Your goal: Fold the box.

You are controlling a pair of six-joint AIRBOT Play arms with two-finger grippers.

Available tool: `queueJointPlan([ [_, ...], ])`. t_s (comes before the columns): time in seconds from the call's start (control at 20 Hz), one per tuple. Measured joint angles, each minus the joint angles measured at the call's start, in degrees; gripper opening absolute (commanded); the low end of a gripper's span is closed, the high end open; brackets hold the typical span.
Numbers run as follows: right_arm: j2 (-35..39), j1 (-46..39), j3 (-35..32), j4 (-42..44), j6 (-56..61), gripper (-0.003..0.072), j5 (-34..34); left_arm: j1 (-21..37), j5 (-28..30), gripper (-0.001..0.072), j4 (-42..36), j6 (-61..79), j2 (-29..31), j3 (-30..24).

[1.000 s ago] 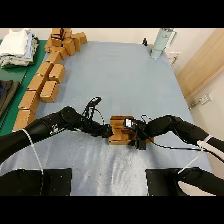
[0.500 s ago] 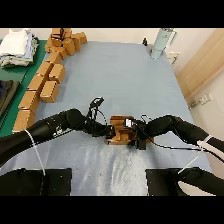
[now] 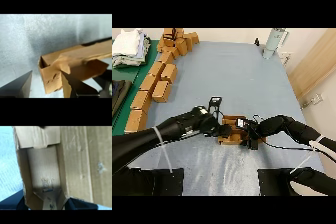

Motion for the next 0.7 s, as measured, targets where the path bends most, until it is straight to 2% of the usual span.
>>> queueJointPlan([
  [0.35,0.0,0.0,-0.02,0.0,0.02,0.0531,0.0,-5.49,-11.5,0.0538,8.61,-15.41,-9.29,10.78],
  [0.7,0.0,0.0,0.0,0.0,0.02,0.0531,0.0,-6.58,-15.93,0.054,9.64,-19.19,-14.27,14.64],
])
